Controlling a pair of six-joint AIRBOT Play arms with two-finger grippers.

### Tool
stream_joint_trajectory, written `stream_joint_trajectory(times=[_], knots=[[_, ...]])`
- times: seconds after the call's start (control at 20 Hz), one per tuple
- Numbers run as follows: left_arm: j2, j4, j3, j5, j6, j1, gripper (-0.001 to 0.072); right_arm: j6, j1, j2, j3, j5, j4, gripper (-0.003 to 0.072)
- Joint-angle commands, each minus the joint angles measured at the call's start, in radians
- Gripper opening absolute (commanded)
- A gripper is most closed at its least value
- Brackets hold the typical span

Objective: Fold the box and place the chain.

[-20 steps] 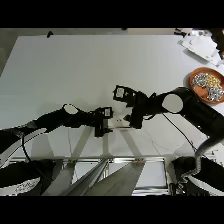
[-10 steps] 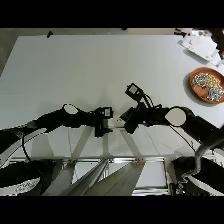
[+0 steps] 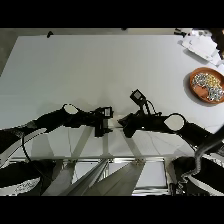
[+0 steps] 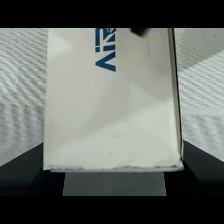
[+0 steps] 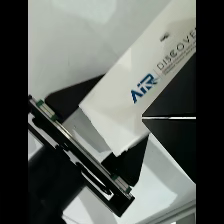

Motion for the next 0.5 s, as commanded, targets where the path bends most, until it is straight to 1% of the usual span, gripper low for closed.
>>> stream_joint_trajectory(times=[0.0,0.3,0.45], knots=[[0.001,0.0,0.0,0.0,0.0,0.001,0.0012,-0.024,0.031,-0.019,-0.006,-0.004,0.022,0.0008],[0.001,0.0,0.0,0.0,0.0,0.001,0.0012,-0.024,0.031,-0.03,-0.006,-0.044,0.022,0.0008],[0.001,0.0,0.0,0.0,0.0,0.001,0.0012,-0.024,0.031,-0.053,-0.006,-0.035,0.021,0.0008]])
